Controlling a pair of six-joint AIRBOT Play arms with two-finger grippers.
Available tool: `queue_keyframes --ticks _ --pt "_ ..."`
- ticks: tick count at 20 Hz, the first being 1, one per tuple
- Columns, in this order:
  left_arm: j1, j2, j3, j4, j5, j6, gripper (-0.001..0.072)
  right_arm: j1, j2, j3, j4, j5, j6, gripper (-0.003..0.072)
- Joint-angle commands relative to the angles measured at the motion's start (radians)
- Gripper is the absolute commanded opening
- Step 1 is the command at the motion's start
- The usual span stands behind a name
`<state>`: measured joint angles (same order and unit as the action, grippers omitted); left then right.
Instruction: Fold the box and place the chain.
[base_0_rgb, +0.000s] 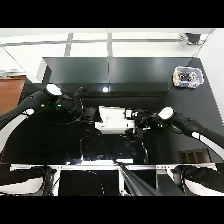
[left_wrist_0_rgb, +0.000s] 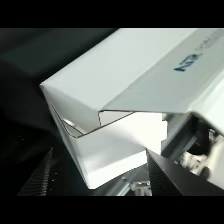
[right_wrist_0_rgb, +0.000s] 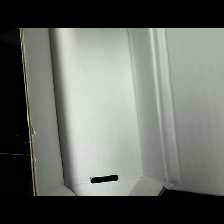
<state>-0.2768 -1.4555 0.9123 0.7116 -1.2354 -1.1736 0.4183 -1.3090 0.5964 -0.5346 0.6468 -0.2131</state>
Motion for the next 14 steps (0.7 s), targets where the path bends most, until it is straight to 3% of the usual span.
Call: queue_keyframes --ticks 1,10,12,14 --pt "-0.052 0.047 0.016 0.135 0.073 -0.166 0.0668 0.001 -0.001 0.0 0.0 0.0 0.0 0.0239" --pt "-0.157 0.083 0.016 0.163 0.127 -0.245 0.0666 0.001 -0.001 0.0 0.0 0.0 0.0 0.0239" --pt "-0.156 0.083 0.016 0.159 0.14 -0.249 0.0563 0.001 -0.001 0.0 0.0 0.0 0.0 0.0239" --pt "-0.156 0.083 0.016 0.159 0.142 -0.26 0.0554 0.001 -0.001 0.0 0.0 0.0 0.0 0.0239"
